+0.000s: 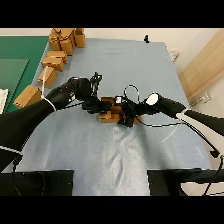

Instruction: Fold the box.

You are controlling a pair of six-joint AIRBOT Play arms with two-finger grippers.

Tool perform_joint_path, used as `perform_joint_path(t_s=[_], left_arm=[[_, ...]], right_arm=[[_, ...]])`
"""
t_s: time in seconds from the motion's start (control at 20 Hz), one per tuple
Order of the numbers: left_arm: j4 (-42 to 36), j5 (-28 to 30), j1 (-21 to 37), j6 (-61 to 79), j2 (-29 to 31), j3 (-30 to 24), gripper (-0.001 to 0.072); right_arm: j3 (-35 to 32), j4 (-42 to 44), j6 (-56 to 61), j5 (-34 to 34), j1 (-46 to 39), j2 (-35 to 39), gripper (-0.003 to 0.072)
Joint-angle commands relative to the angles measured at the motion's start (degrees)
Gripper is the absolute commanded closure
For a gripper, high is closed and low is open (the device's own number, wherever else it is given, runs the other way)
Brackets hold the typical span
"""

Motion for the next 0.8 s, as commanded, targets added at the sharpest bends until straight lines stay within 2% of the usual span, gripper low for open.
perform_joint_path(t_s=[0.0, 0.35, 0.55, 0.75], left_arm=[[7.98, -0.39, -2.71, -7.41, 0.02, 0.02, 0.0283], [22.8, 1.77, -7.85, -22.4, 0.0, 0.04, 0.0283], [25.53, 1.68, -9.75, -24.5, -0.66, 0.87, 0.0284], [24.9, -0.09, -10.56, -24.46, -2.6, 3.23, 0.0283]], right_arm=[[-0.04, 0.04, 0.09, -0.04, 0.02, -0.04, 0.0278], [-0.04, 0.04, 0.09, -0.07, 0.02, -0.04, 0.0278], [-0.04, 0.04, 0.09, -0.02, 0.02, -0.04, 0.0278], [-0.04, 0.04, 0.09, 0.0, 0.02, -0.04, 0.0278]])
